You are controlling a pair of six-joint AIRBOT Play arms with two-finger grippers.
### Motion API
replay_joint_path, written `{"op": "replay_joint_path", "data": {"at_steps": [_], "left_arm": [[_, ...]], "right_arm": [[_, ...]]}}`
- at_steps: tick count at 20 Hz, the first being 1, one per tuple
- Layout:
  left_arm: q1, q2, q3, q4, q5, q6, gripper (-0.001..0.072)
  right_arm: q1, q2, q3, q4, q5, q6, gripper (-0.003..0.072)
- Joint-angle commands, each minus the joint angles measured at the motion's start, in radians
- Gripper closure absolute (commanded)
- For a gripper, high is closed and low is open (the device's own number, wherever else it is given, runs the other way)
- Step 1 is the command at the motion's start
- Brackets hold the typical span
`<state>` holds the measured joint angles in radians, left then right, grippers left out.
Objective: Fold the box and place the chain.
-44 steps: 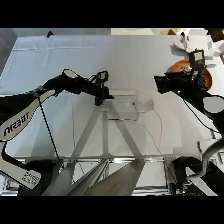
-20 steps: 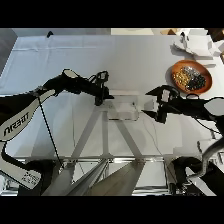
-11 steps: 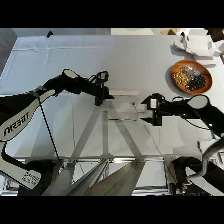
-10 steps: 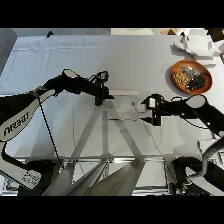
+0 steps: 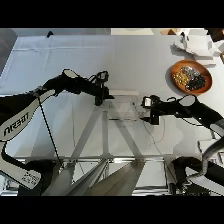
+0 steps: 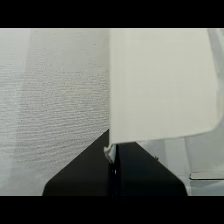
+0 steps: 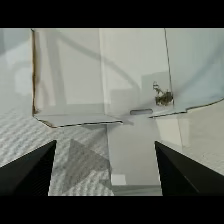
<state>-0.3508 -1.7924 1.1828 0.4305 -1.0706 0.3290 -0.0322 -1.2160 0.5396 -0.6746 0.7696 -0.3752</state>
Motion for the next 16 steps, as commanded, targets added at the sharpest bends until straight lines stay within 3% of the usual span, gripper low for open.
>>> {"op": "replay_joint_path", "data": {"at_steps": [1, 7, 16], "left_arm": [[0.000, 0.000, 0.000, 0.000, 0.000, 0.000, 0.0702], [0.000, 0.000, 0.000, 0.000, 0.000, 0.000, 0.0702], [0.000, 0.000, 0.000, 0.000, 0.000, 0.000, 0.0702]], "right_arm": [[0.001, -0.038, -0.001, 0.018, -0.018, 0.000, -0.0014], [0.066, -0.065, -0.001, 0.173, -0.037, 0.000, -0.0014], [0.068, -0.064, 0.000, 0.149, -0.092, 0.330, -0.0012]]}}
